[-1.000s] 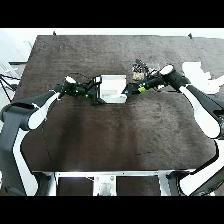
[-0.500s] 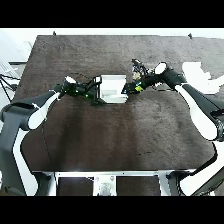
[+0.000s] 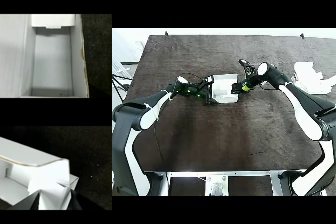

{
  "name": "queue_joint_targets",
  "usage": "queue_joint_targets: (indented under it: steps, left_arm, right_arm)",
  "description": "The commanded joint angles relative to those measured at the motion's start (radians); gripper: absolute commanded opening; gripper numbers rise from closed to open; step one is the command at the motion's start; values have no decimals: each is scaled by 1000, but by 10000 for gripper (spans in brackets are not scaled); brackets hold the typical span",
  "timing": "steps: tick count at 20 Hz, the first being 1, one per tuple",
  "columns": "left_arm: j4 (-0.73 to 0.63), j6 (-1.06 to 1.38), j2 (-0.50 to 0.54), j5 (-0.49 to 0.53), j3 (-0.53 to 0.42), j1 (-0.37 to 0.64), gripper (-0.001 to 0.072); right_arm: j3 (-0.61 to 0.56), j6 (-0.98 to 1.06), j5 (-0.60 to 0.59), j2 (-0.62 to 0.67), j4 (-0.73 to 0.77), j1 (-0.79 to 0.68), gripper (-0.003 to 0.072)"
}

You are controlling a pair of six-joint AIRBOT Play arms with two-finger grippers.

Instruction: Fold the box and place the chain.

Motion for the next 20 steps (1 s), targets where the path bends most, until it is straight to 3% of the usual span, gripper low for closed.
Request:
queue_joint_targets:
  steps: [1, 11, 20]
  left_arm:
    - [1, 3, 0, -1, 1, 0, 350]
    - [1, 3, 0, -1, 1, 0, 350]
    - [1, 3, 0, -1, 1, 0, 350]
  right_arm:
    - [40, 161, 43, -23, -163, 44, 428]
    - [65, 320, 73, -36, -369, 58, 423]
    - [108, 345, 73, -75, -385, 109, 374]
